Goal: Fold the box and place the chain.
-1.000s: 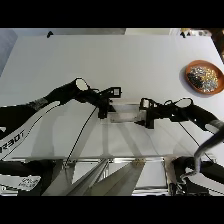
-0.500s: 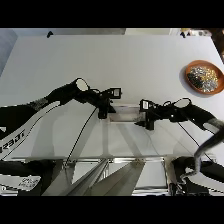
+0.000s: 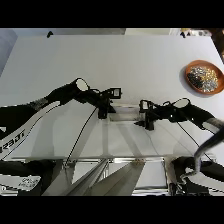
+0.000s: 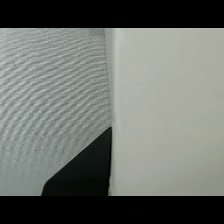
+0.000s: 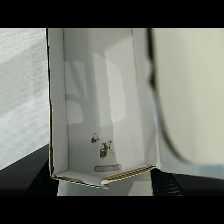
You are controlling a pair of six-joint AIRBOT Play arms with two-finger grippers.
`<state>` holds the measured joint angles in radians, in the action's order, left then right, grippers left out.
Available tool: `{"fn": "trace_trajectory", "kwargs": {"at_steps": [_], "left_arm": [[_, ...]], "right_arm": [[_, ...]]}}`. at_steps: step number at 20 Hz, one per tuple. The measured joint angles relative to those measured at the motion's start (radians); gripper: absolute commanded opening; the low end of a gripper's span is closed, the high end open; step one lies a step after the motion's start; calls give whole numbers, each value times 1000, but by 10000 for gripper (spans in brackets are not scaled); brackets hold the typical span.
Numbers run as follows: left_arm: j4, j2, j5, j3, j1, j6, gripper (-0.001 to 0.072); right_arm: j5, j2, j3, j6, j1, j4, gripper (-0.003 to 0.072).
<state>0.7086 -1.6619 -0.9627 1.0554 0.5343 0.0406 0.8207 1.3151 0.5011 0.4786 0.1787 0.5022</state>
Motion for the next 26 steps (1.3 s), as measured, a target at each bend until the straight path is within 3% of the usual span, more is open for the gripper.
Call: {"fn": "trace_trajectory", "kwargs": {"at_steps": [8,26], "left_arm": [[-1,0,0,0,0,0,11],[-1,0,1,0,0,-1,11]], "right_arm": [[-11,2,0,-2,1,18,294],[-16,2,0,-2,2,22,298]]}}
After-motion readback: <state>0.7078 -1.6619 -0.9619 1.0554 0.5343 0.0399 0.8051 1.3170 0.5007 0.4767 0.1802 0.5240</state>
